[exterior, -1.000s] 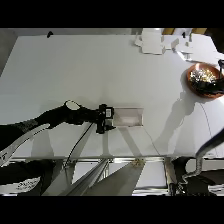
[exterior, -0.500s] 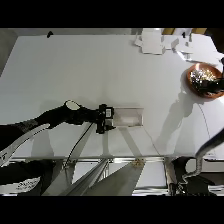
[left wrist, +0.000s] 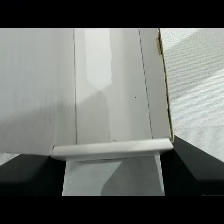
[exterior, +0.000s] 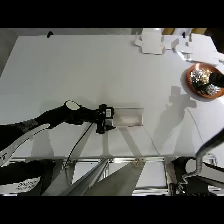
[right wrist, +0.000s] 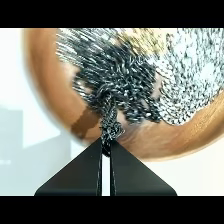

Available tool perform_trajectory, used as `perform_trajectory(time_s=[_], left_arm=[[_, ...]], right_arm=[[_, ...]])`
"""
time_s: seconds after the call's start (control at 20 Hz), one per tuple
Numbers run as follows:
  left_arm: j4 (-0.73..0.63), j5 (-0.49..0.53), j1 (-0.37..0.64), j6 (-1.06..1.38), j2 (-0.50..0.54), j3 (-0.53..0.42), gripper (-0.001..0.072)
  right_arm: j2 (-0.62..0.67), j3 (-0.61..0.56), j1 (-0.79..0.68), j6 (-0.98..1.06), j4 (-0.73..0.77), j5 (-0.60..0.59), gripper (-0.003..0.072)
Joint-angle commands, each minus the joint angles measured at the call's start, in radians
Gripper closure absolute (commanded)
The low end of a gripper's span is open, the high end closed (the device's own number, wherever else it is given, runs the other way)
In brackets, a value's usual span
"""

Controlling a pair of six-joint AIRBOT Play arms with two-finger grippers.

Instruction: Fold the box and place the chain.

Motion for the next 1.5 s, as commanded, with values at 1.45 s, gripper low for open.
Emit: perform_trajectory(time_s=[1.45], left_arm=[[0.0, 0.0, 0.0, 0.0, 0.001, 0.0, 0.0577]], right_arm=[[0.655, -0.31, 0.818, 0.267, -0.143, 0.395, 0.0666]])
